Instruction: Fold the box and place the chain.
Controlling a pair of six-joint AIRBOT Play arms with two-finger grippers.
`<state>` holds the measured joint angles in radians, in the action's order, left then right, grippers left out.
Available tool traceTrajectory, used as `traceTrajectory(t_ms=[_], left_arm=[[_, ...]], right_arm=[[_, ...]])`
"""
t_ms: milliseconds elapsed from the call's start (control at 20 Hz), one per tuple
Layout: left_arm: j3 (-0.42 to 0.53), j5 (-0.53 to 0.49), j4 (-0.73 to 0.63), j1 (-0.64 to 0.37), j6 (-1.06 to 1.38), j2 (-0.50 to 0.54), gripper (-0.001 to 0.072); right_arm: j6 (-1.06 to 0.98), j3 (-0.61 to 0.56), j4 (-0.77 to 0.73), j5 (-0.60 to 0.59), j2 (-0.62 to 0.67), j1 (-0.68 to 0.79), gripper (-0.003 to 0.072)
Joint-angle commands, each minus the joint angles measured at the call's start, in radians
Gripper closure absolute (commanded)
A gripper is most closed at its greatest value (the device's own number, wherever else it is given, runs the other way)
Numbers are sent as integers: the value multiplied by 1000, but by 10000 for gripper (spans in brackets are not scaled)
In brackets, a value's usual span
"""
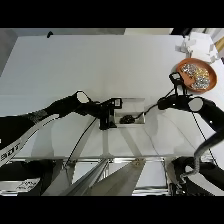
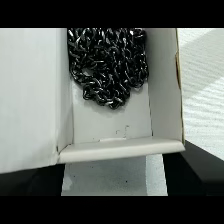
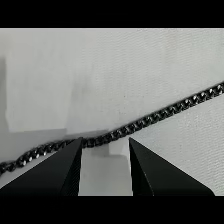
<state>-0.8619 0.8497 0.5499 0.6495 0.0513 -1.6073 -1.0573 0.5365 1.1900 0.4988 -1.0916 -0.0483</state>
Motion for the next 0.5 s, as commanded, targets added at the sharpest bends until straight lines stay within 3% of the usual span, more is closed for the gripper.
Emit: traceTrajectory(t_ms=[0, 200, 250, 450], left_arm=[[0, -23, 0, 0, 0, 1, 506], [-1, -23, 0, 0, 0, 0, 506], [-1, -23, 0, 0, 0, 1, 506], [0, -23, 0, 0, 0, 1, 506]], right_arm=[[-58, 93, 78, 96, -51, 1, 399], [-177, 269, 275, 299, -180, 0, 381], [-177, 289, 285, 331, -208, 0, 345], [-178, 291, 287, 332, -235, 0, 346]])
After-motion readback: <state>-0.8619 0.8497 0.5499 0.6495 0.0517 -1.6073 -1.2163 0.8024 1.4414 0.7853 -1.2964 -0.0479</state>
